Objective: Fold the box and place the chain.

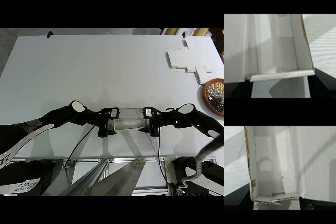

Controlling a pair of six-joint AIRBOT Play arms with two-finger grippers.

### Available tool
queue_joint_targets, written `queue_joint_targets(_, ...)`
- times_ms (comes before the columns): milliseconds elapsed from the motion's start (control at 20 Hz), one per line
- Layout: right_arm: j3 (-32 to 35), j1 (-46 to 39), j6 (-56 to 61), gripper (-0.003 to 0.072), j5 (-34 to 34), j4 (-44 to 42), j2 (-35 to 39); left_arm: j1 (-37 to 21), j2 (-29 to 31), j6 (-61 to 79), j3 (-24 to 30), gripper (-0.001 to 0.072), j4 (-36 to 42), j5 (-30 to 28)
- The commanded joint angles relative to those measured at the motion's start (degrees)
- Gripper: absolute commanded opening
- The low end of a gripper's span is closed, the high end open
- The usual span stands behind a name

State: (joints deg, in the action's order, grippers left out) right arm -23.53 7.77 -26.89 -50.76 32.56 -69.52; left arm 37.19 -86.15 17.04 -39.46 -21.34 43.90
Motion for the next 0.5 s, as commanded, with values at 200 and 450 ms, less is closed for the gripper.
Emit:
queue_joint_targets(200, 0.0, 0.0, 0.0, 0.0401, 0.0, 0.0, 0.0, 0.0, -0.1, -0.5, 0.0, 0.0696, -0.1, -1.9)
queue_joint_targets(450, 0.0, 0.0, 0.0, 0.0401, 0.0, 0.0, 0.0, 0.3, -0.1, -0.6, 0.2, 0.0692, -0.1, -2.4)
